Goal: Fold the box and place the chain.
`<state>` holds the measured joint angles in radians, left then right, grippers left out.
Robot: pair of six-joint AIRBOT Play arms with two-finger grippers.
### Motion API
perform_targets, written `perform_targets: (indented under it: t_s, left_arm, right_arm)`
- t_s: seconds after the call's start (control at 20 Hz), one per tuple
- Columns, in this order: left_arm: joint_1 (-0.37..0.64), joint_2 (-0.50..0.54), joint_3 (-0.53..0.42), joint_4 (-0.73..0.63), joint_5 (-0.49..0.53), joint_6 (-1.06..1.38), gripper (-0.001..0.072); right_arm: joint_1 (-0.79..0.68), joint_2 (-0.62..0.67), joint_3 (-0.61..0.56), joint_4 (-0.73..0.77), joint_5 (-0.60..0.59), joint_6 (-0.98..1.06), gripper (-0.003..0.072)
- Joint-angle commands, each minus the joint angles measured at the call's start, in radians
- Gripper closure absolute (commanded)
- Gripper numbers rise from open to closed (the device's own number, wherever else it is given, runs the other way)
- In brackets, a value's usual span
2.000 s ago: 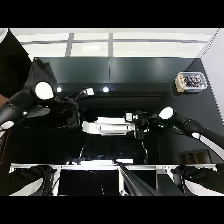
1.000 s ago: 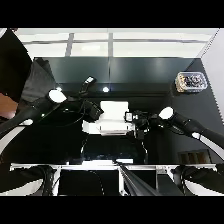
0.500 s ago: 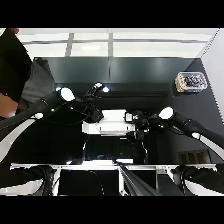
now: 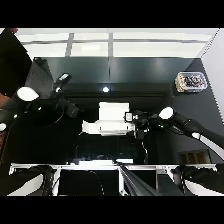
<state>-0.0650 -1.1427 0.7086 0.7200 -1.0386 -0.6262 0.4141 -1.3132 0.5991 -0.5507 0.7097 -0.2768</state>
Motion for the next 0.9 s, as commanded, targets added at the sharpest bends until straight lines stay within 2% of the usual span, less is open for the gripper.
perform_targets:
  t_s: [0.0, 0.05, 0.1, 0.2, 0.35, 0.4, 0.55, 0.75, 0.8, 0.85]
  left_arm:
    - [0.100, 0.037, -0.119, -0.205, -0.130, 0.398, 0.0522]
    - [0.071, 0.037, -0.125, -0.181, -0.104, 0.422, 0.0188]
    - [0.035, 0.037, -0.125, -0.153, -0.057, 0.422, -0.0006]
    - [-0.056, 0.037, -0.114, -0.076, 0.010, 0.539, -0.0006]
    - [-0.224, 0.034, -0.088, 0.140, 0.126, 0.649, -0.0006]
    - [-0.254, 0.021, -0.083, 0.150, 0.161, 0.649, -0.0006]
    - [-0.306, -0.034, -0.071, 0.150, 0.158, 0.719, -0.0002]
    - [-0.315, -0.079, -0.071, 0.048, 0.154, 0.729, 0.0027]
    - [-0.315, -0.085, -0.071, 0.018, 0.155, 0.728, 0.0080]
    - [-0.315, -0.089, -0.071, 0.000, 0.151, 0.728, 0.0179]
  right_arm:
    - [0.000, 0.000, 0.001, 0.000, 0.001, 0.000, 0.0462]
    - [0.000, 0.000, 0.001, 0.000, 0.001, 0.000, 0.0462]
    - [0.000, 0.000, 0.001, 0.000, 0.001, 0.000, 0.0462]
    - [0.000, 0.000, 0.001, 0.000, 0.001, 0.000, 0.0462]
    - [0.000, 0.000, 0.001, 0.000, 0.001, 0.000, 0.0462]
    - [0.000, 0.000, 0.001, 0.000, 0.001, 0.000, 0.0462]
    - [0.000, 0.000, 0.001, 0.000, 0.001, 0.000, 0.0462]
    - [0.000, 0.000, 0.001, -0.001, 0.001, 0.000, 0.0462]
    - [0.000, 0.000, 0.001, 0.000, 0.001, 0.000, 0.0462]
    - [0.000, 0.000, 0.001, -0.001, 0.001, 0.000, 0.0462]
